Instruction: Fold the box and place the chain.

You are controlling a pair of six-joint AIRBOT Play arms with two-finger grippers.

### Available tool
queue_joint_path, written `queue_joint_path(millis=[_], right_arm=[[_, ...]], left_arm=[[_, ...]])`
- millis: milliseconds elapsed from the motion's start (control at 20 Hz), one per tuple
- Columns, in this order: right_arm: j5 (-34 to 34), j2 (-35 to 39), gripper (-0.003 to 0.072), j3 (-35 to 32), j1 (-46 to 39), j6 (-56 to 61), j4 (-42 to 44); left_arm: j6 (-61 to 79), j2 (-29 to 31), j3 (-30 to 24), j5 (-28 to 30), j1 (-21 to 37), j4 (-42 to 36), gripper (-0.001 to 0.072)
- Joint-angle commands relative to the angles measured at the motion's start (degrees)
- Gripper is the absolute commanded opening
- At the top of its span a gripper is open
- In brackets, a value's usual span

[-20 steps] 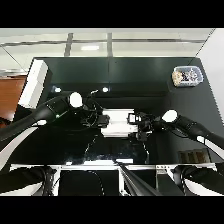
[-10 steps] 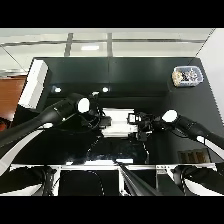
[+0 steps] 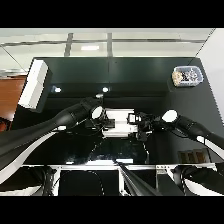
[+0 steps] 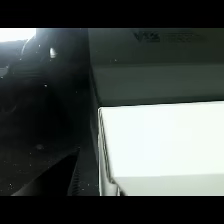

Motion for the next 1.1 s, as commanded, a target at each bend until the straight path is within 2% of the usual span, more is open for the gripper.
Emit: queue_joint_path(millis=[0, 250, 300, 400, 500, 550, 600, 650, 700, 850, 950, 1000, 1050], right_arm=[[0.0, 0.0, 0.0241, 0.0, 0.0, 0.0, 0.0], [0.0, 0.0, 0.0241, 0.0, 0.0, 0.0, 0.0], [0.0, 0.0, 0.0241, 0.0, 0.0, 0.0, 0.0], [0.0, 0.0, 0.0241, 0.0, 0.0, 0.0, 0.0], [0.0, 0.0, 0.0241, 0.0, 0.0, 0.0, 0.0], [0.0, 0.0, 0.0241, 0.0, 0.0, 0.0, 0.0], [0.0, 0.0, 0.0241, 0.0, 0.0, 0.0, 0.0], [0.0, 0.0, 0.0241, 0.0, 0.0, 0.0, 0.0], [0.0, 0.0, 0.0241, 0.0, 0.0, 0.0, 0.0], [0.0, 0.0, 0.0241, 0.0, 0.0, 0.0, 0.0], [0.0, 0.0, 0.0241, 0.0, 0.0, 0.0, 0.0], [0.0, 0.0, 0.0241, 0.0, 0.0, 0.0, 0.0], [0.0, 0.0, 0.0241, 0.0, 0.0, 0.0, 0.0]], left_arm=[[-2.0, -0.4, 0.3, 0.5, -0.5, 0.6, 0.0278], [-3.5, -0.4, 0.9, 0.7, -0.5, 0.5, 0.0275], [-3.5, -0.4, 0.9, 0.7, -0.5, 0.4, 0.0214], [-3.5, -0.4, 1.2, 0.7, -0.7, 0.3, 0.0039], [-3.5, -0.5, 1.7, 0.7, -0.8, 0.5, 0.0029], [-3.5, -0.5, 2.0, 0.7, -0.8, 0.4, 0.0030], [-3.4, -0.5, 2.3, 0.7, -0.7, 0.4, 0.0110], [-3.4, -0.5, 2.6, 0.7, -0.7, 0.4, 0.0345], [-3.4, -0.5, 2.9, 0.4, -0.7, 0.5, 0.0435], [-3.5, -0.9, 3.0, -1.6, -0.8, 1.5, 0.0433], [-3.5, -1.8, 3.0, -2.4, -0.8, 1.7, 0.0401], [-3.5, -2.2, 3.0, -2.1, -1.0, 1.5, 0.0372], [-3.5, -2.5, 3.0, -1.9, -1.3, 1.5, 0.0293]])
